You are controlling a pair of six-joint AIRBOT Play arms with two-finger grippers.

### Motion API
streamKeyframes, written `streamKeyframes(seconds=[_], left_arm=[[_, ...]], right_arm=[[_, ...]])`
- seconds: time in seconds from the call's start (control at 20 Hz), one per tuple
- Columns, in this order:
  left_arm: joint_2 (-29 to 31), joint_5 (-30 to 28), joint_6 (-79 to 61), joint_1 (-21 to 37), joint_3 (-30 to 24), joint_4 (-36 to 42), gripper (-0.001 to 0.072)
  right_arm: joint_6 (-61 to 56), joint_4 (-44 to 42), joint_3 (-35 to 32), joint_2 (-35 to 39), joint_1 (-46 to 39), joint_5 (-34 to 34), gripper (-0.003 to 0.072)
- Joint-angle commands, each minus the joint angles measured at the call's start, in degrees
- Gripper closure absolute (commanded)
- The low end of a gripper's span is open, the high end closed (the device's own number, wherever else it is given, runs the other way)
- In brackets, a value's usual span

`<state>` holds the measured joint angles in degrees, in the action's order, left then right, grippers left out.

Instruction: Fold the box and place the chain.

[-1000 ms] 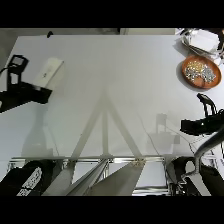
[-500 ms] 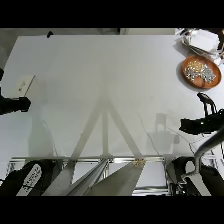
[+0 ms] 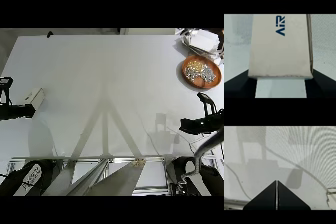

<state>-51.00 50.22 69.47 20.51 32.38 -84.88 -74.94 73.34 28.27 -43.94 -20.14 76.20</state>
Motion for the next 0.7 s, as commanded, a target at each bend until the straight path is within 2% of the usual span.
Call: streamKeyframes(seconds=[0.0, 0.1, 0.15, 0.2, 0.35, 0.65], left_arm=[[-0.2, 1.6, 0.0, 0.1, -0.1, -0.1, 0.0148], [-0.2, 2.4, 0.0, 0.0, -0.1, -0.1, 0.0111], [-0.2, 2.5, 0.0, 0.0, -0.1, -0.1, 0.0033], [-0.2, 2.8, 0.0, 0.0, -0.1, -0.1, 0.0015], [1.1, 3.5, 0.0, 0.0, -0.1, -0.1, 0.0014], [10.4, 6.8, 0.0, -0.2, -0.1, 0.2, 0.0015]], right_arm=[[0.0, 0.0, 0.0, 0.0, 0.0, 0.0, 0.0675], [0.0, 0.0, 0.0, 0.0, 0.0, 0.0, 0.0675], [0.0, 0.0, 0.0, 0.0, 0.0, 0.0, 0.0675], [0.0, 0.0, 0.0, 0.0, 0.0, 0.0, 0.0675], [0.0, 0.0, 0.0, 0.0, 0.0, 0.0, 0.0675], [0.0, 0.0, 0.0, 0.0, 0.0, 0.0, 0.0675]])
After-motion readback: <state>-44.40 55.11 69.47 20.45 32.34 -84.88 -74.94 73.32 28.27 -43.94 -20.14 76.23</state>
